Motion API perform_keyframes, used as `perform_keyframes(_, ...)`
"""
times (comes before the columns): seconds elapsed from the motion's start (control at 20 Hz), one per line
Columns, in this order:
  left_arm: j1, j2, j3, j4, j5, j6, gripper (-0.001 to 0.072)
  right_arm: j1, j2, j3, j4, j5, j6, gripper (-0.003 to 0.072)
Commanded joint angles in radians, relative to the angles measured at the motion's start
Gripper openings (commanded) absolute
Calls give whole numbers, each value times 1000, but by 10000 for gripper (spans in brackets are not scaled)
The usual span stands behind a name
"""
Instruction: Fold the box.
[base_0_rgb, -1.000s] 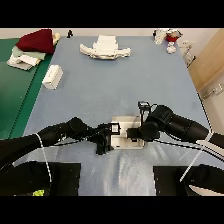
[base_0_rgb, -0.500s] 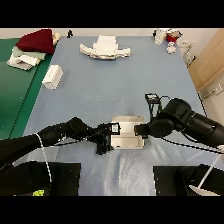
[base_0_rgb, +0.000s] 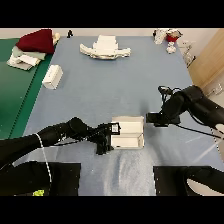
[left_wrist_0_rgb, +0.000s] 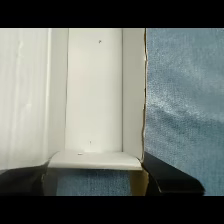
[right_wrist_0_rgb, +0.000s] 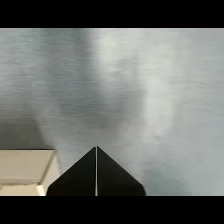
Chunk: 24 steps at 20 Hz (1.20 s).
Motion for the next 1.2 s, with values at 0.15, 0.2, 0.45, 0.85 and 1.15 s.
perform_keyframes(0.15,0,-1,0,0,0,0,392,-282,-216,26,813,-82,-824,2)
perform_keyframes(0.2,0,-1,0,0,0,0,392,-281,-233,37,815,-124,-872,2)
perform_keyframes(0.45,0,-1,0,0,0,0,392,-242,-234,44,818,-288,-1007,2)
perform_keyframes(0.85,0,-1,0,0,0,0,392,-169,-141,10,753,-148,-1104,4)
perform_keyframes(1.15,0,-1,0,0,0,0,393,39,43,-156,686,154,-1114,3)
